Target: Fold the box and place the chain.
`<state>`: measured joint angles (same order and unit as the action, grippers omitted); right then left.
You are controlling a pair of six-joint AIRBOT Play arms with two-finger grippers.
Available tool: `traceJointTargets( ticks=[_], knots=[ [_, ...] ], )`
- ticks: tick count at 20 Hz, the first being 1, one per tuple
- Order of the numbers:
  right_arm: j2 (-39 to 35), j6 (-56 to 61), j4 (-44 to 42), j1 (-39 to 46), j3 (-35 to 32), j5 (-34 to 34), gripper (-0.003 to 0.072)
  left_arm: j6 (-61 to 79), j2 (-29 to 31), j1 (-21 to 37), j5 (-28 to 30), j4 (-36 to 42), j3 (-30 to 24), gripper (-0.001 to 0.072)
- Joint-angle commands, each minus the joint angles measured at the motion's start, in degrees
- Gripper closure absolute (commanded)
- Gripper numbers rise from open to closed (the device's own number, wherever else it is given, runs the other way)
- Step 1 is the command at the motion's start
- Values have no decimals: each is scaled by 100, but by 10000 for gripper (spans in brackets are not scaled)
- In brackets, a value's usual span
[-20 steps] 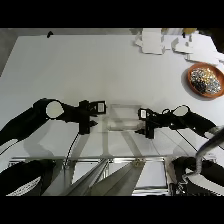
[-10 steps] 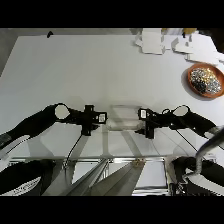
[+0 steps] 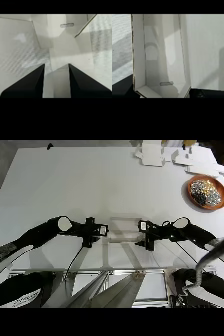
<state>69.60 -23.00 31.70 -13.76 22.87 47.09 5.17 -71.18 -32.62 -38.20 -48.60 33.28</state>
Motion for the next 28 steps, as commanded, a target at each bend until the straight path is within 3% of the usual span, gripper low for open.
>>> traceJointTargets(
  ticks=[1,7,17,22,23,28],
  knots=[
    [-4,0,-2,2,-2,2,350,-2,326,2,-90,61,4,364],
    [-4,0,-4,2,-2,4,350,782,361,-83,-321,713,4,363],
    [-4,0,-2,2,-2,4,350,925,15,-461,-146,782,4,368],
    [-4,2,-2,2,-2,4,350,925,11,-461,166,964,4,412],
    [-4,0,-2,2,-2,4,350,929,11,-461,223,1005,4,456],
    [-4,0,-4,2,-2,4,350,1027,11,-463,289,1322,4,459]
  ],
)
